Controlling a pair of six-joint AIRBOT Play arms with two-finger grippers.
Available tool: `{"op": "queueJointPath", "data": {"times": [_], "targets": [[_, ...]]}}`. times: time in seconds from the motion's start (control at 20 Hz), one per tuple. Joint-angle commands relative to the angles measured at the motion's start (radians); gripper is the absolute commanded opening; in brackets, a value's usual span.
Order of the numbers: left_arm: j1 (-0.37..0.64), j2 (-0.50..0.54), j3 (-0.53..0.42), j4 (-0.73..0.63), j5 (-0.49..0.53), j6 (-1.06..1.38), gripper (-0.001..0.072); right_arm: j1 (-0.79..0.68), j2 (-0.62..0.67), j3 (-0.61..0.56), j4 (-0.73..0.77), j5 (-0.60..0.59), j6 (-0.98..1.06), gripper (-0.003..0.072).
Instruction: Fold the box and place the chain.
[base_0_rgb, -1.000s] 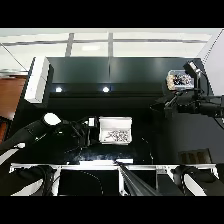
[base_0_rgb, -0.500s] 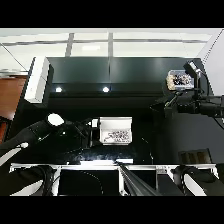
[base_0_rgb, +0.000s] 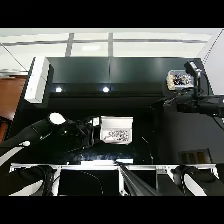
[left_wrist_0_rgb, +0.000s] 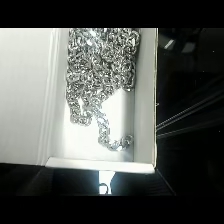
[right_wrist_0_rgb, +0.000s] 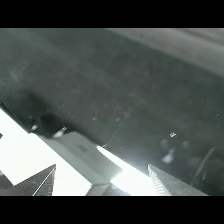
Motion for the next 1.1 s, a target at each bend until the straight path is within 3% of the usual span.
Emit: {"op": "queueJointPath", "data": {"times": [0.0,0.1,0.25,0.6,1.05], "targets": [[0.000,-0.001,0.001,0.000,0.001,-0.001,0.0409,0.142,-0.055,0.001,-0.046,-0.141,0.101,0.0711],[0.000,-0.001,0.001,0.000,0.001,-0.001,0.0409,0.233,-0.135,0.007,-0.048,-0.302,0.103,0.0710],[0.000,-0.001,0.001,0.000,0.001,-0.001,0.0409,0.311,-0.254,0.027,-0.046,-0.340,0.031,0.0709],[0.000,-0.001,0.001,0.000,0.001,-0.001,0.0410,0.362,-0.281,0.027,-0.040,0.021,-0.314,0.0702],[0.000,-0.001,0.001,0.000,0.002,-0.001,0.0410,0.398,-0.281,0.027,-0.039,0.046,-0.573,0.0702]]}}
